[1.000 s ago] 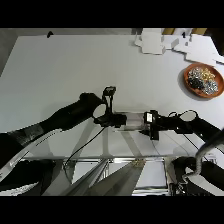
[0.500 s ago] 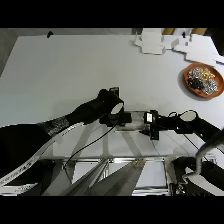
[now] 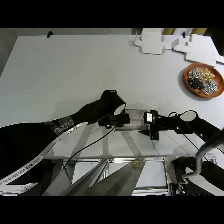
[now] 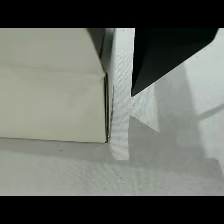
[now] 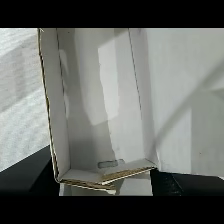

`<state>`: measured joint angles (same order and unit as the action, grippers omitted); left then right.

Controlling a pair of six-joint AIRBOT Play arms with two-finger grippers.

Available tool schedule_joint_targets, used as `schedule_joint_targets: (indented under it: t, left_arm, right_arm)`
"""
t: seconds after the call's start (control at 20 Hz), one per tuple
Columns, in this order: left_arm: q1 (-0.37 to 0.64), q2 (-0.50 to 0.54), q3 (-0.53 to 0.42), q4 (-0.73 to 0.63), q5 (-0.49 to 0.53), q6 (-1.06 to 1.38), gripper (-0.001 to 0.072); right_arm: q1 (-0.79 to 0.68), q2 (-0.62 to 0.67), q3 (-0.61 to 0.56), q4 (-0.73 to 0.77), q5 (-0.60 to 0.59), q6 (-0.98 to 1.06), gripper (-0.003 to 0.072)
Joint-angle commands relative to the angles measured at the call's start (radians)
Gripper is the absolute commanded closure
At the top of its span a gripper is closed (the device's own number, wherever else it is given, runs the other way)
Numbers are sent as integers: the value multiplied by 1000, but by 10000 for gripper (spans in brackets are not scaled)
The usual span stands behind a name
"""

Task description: Fold the box and place the chain.

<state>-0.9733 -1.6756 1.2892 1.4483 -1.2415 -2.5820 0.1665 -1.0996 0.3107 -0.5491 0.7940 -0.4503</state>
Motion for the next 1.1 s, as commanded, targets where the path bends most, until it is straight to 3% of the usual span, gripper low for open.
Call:
schedule_joint_targets:
  t: [0.0,0.1,0.2,0.35,0.4,0.45,0.55,1.05]
  left_arm:
    - [-1,-10,1,2,-3,-11,540]
    - [-1,-10,1,1,3,-11,586]
    - [-1,-10,1,2,3,-11,698]
    - [-2,-10,1,4,3,-10,701]
    - [-3,-10,1,5,3,-10,693]
    - [-3,-10,1,5,2,-4,637]
    - [-3,-7,1,4,-8,14,430]
    - [11,-7,3,-5,-35,183,451]
  right_arm:
    - [0,0,0,0,0,0,290]
    - [0,1,1,0,0,0,290]
    - [0,0,1,0,0,0,290]
    - [0,1,1,0,0,0,290]
    - [0,1,1,0,0,0,290]
    - [0,1,0,0,0,0,290]
    - [0,1,1,0,0,0,290]
    - [0,0,1,0,0,0,290]
